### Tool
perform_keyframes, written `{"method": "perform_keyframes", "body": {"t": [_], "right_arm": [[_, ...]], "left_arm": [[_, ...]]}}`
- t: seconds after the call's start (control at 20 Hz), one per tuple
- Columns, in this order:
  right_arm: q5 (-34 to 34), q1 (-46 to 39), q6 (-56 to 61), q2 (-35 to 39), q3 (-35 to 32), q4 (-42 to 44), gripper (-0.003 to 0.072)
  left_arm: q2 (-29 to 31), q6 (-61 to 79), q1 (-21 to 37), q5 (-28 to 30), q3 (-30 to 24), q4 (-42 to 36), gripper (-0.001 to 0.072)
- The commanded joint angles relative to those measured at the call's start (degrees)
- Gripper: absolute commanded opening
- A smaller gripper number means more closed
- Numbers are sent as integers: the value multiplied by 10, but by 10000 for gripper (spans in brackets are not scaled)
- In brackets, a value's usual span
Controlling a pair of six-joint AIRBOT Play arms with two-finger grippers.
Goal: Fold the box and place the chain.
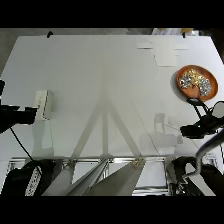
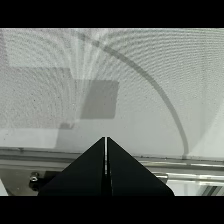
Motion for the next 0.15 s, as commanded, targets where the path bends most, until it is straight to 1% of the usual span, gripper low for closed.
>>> {"method": "perform_keyframes", "body": {"t": [0.0,0.1], "right_arm": [[0,0,0,0,0,0,17],[0,0,0,0,0,0,17]], "left_arm": [[1,-3,-1,-2,0,0,690],[1,-3,-1,-2,0,0,690]]}}
